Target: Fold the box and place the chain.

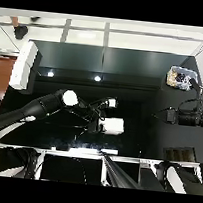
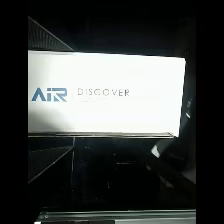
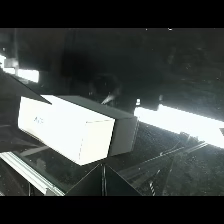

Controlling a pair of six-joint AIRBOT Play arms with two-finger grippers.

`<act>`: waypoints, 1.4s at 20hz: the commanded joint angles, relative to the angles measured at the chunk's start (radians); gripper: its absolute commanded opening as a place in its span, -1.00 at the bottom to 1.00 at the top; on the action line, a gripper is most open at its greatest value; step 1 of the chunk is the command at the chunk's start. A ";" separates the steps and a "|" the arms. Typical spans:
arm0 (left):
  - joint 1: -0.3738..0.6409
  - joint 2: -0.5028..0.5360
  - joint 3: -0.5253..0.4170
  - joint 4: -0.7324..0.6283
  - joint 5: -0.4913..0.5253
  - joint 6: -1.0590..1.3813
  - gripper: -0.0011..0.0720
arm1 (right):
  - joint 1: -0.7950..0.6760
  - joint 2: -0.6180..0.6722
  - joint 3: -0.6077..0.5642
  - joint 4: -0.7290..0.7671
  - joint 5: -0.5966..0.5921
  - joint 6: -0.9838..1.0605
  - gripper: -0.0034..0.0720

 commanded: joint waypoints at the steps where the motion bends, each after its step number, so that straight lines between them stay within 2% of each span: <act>1: -0.021 -0.002 0.001 0.057 0.007 -0.001 0.98 | 0.000 0.001 0.000 0.000 0.000 0.000 -0.88; 3: -0.054 -0.011 0.001 0.107 0.030 -0.002 0.98 | 0.000 0.001 0.000 0.000 -0.002 0.000 -0.88; 8: -0.125 -0.067 0.001 0.130 0.180 -0.093 0.98 | 0.000 0.001 0.000 0.000 -0.008 0.000 -0.88; 11: -0.146 -0.085 0.001 0.129 0.233 -0.107 0.97 | 0.000 0.001 0.000 0.000 -0.016 0.000 -0.88; 12: -0.147 -0.082 0.001 0.129 0.230 -0.108 0.93 | 0.000 0.001 0.000 0.000 -0.016 0.000 -0.88; 13: -0.146 -0.079 0.001 0.131 0.223 -0.123 0.60 | 0.000 0.001 0.000 0.000 -0.016 0.000 -0.88; 14: -0.145 -0.074 0.001 0.142 0.209 -0.142 0.05 | 0.000 0.001 0.000 0.000 -0.016 0.000 -0.88; 15: -0.143 -0.068 0.001 0.162 0.193 -0.176 -0.07 | 0.000 0.001 0.000 0.000 -0.016 0.000 -0.88; 17: -0.131 -0.052 0.001 0.217 0.135 -0.279 -0.07 | 0.000 0.001 0.000 0.000 -0.016 0.000 -0.88; 21: -0.065 0.008 -0.001 0.436 -0.005 -0.544 -0.07 | 0.000 0.001 0.000 0.000 -0.019 0.000 -0.88; 24: 0.034 0.081 -0.001 0.569 -0.116 -0.714 -0.07 | 0.000 0.001 0.000 0.000 -0.019 0.000 -0.88; 28: 0.227 0.208 -0.021 0.678 -0.275 -0.864 -0.07 | 0.000 0.001 0.000 0.000 -0.019 0.000 -0.88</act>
